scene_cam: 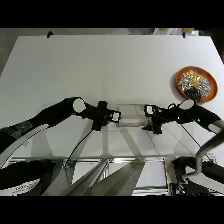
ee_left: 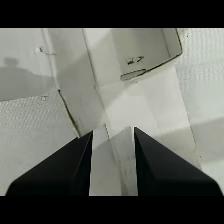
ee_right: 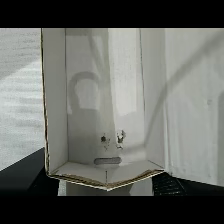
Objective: Fold the box and place the chain.
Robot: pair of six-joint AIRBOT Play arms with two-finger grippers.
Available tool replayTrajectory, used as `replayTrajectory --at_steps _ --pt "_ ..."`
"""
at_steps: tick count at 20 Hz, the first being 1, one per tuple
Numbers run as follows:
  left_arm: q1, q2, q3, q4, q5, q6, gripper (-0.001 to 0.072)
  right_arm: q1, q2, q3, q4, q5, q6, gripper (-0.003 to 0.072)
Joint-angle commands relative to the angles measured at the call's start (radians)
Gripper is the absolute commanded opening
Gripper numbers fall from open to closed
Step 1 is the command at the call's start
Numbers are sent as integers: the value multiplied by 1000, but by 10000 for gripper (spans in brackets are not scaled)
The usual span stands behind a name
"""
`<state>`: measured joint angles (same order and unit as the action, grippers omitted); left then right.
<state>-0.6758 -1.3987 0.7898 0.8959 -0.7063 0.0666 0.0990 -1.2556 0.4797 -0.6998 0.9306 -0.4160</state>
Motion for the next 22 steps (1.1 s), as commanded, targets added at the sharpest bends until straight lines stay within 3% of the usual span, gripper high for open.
replayTrajectory --at_steps 1,10,13,22 --pt "-13 -3 -1 -39 -4 -11 290 0 1 1 0 0 0 299" --pt "-43 -3 -1 -83 33 -10 261 0 1 1 0 0 0 299" --pt "-43 -3 -1 -152 60 2 146 0 1 1 0 0 0 299" --pt "-75 -29 -1 -201 60 6 149 0 1 1 0 0 0 299"
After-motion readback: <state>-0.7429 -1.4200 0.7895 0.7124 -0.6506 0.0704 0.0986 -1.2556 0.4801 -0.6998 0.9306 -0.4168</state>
